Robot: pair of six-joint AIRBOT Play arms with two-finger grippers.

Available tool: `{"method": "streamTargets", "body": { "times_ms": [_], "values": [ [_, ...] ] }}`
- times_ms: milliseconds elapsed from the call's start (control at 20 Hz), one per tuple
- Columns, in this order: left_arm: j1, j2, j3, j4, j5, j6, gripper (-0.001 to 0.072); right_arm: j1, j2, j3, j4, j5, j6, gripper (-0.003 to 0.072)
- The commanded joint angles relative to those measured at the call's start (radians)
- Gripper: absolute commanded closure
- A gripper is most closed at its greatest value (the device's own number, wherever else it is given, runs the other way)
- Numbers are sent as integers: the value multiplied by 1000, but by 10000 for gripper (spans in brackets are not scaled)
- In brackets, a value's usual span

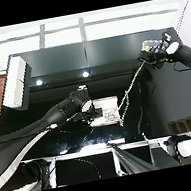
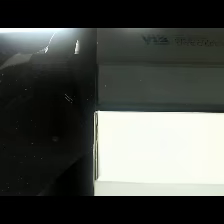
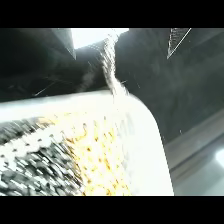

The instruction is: Fold the box and place the chain.

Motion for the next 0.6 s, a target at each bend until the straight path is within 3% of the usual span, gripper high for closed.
{"method": "streamTargets", "body": {
  "times_ms": [0, 50, 100, 150, 350, 550],
  "values": [
    [0, 0, 0, 0, 0, 0, 676, 2, -60, 51, 42, -6, 6, 111],
    [0, 0, 0, 0, 0, 0, 675, -2, -59, 52, 42, 2, 5, 314],
    [0, 0, 0, 0, 0, 0, 675, -3, -58, 56, 43, 30, -4, 686],
    [0, 0, 0, 0, 0, 0, 675, -5, -55, 60, 43, 65, -24, 644],
    [0, 0, 0, 0, -1, 0, 676, -23, 35, 65, 39, 207, -196, 645],
    [0, 0, 0, -4, -1, 0, 675, -79, 289, 65, 20, 358, -269, 645]
  ]
}}
